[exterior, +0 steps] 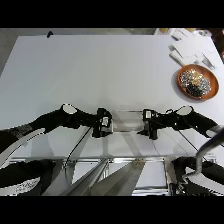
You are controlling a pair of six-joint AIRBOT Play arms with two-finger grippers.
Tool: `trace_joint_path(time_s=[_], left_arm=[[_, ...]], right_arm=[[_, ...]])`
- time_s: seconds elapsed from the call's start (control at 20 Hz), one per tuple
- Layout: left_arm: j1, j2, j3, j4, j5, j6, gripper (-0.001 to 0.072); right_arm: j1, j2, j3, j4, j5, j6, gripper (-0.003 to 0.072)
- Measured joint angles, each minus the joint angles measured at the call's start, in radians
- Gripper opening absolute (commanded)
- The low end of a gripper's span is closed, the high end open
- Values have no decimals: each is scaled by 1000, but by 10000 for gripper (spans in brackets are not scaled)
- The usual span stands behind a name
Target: Fold the box and place the chain.
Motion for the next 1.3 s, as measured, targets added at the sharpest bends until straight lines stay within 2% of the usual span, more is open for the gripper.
trace_joint_path(time_s=[0.4, 0.75, 1.05, 1.3], left_arm=[[-3, -3, -1, -26, -20, -106, 705], [25, -2, -3, -25, -78, -140, 706], [30, -2, -16, 5, -77, -150, 706], [16, -2, -22, -21, -63, -154, 706]], right_arm=[[0, 0, 0, 0, 0, 3, 397], [0, 0, 0, 6, -5, 6, 397], [0, 0, 0, 4, -4, 5, 397], [0, 0, 0, 3, -3, 4, 397]])
